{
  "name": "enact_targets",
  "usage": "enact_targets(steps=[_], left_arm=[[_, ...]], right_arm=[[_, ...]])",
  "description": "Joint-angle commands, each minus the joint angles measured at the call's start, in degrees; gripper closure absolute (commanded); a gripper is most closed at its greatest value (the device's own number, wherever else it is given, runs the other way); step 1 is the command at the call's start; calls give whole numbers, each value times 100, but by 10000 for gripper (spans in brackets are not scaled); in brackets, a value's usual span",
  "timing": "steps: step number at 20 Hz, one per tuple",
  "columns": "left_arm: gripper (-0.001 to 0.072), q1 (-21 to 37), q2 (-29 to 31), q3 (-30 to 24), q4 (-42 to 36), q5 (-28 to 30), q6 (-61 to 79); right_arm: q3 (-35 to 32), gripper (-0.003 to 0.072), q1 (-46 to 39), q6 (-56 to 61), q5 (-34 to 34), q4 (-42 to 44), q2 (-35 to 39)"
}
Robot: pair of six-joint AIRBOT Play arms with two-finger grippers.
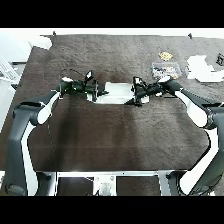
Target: Fold the box and place the chain.
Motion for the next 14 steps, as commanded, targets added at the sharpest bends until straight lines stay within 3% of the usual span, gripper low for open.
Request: enact_targets(steps=[1,12,13,14], left_arm=[[688,7,4,7,-24,9,-2],[685,7,4,7,-170,15,0],[476,7,4,7,-175,15,0],[401,9,4,7,-162,-44,-2]], right_arm=[[4,115,0,-4,7,0,-2],[4,115,0,-4,7,0,-2],[4,115,0,-2,7,0,-2],[4,115,0,-2,7,0,-2]])
